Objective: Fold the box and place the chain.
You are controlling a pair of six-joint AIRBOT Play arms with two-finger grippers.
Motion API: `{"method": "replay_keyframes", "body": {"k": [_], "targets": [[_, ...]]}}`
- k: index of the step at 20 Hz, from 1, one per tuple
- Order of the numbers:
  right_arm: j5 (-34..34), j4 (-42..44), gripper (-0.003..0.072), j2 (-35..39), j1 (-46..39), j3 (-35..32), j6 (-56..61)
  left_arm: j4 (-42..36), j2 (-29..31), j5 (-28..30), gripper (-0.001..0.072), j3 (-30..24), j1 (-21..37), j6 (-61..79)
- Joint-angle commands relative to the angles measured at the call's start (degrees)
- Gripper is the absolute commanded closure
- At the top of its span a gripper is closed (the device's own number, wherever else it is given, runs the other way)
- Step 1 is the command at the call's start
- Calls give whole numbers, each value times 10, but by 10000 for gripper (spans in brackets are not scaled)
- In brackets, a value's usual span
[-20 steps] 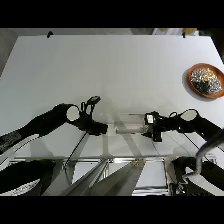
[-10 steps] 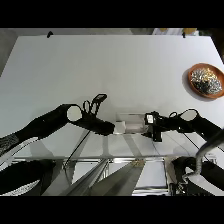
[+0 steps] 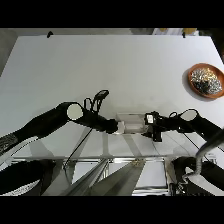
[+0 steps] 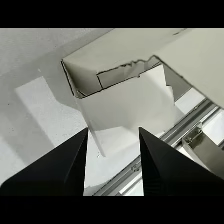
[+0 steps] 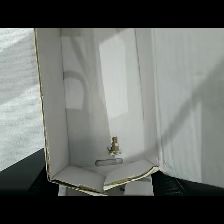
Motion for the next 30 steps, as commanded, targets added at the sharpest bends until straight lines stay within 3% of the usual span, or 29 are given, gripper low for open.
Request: {"method": "replay_keyframes", "body": {"k": [1, 7, 15, 24, 30], "targets": [[0, 0, 344, 0, 0, 0, 0, 0, -1, 7, 354, 1, -1, -3], [0, 0, 344, 0, 0, 0, 0, 44, -36, -3, 355, 48, -14, -53], [0, 0, 344, 0, 0, 0, 0, 186, -67, -47, 356, 113, -61, -212], [0, 0, 344, 0, 0, 0, 0, 262, -124, -128, 363, 190, -105, -332], [0, 0, 344, 0, 0, 0, 0, 261, -176, -158, 363, 257, -129, -363]]}}
